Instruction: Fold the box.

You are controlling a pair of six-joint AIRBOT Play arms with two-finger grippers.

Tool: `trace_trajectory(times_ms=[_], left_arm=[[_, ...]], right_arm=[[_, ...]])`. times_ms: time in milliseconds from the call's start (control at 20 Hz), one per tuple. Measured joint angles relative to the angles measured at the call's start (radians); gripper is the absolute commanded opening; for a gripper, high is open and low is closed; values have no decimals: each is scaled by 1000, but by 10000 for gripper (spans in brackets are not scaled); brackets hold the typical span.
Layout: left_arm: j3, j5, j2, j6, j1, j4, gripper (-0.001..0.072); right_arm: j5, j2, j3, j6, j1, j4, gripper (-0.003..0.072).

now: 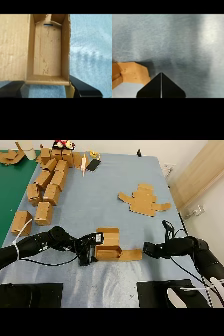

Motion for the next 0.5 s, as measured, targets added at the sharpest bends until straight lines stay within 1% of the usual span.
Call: trace_trajectory(times_ms=[250, 500], left_arm=[[0, 0, 0, 0, 0, 0, 505], [0, 0, 0, 0, 0, 0, 504]], right_arm=[[35, -80, -8, -79, -6, 103, 1], [42, -103, -9, -122, -6, 173, 1]])
